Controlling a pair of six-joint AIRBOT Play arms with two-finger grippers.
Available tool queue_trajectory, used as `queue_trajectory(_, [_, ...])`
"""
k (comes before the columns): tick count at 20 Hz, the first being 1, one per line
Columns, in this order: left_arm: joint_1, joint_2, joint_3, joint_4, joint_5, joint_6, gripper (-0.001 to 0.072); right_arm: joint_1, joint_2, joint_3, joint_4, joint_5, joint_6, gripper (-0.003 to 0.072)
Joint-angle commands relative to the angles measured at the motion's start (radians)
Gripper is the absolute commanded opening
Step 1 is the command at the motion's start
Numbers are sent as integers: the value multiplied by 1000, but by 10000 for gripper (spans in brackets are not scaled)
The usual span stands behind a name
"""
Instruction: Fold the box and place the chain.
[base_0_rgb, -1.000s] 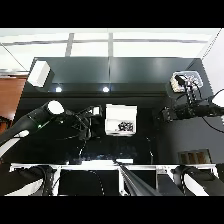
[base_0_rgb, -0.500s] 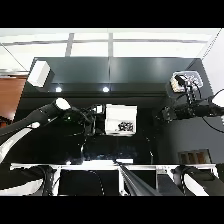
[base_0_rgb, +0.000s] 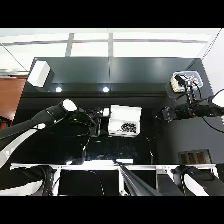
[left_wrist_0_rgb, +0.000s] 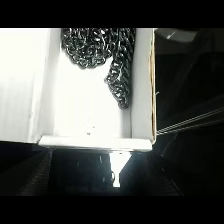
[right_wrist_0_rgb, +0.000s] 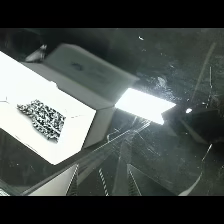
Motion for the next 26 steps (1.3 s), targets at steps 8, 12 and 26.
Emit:
queue_trajectory(8, [-20,-26,21,-20,14,-9,712,1,0,0,0,-7,0,359])
queue_trajectory(12, [-23,-27,21,-19,8,-8,705,1,0,0,0,-7,0,359])
queue_trajectory(26, [-23,-30,21,-15,60,-53,331,10,-159,21,347,-379,-93,696])
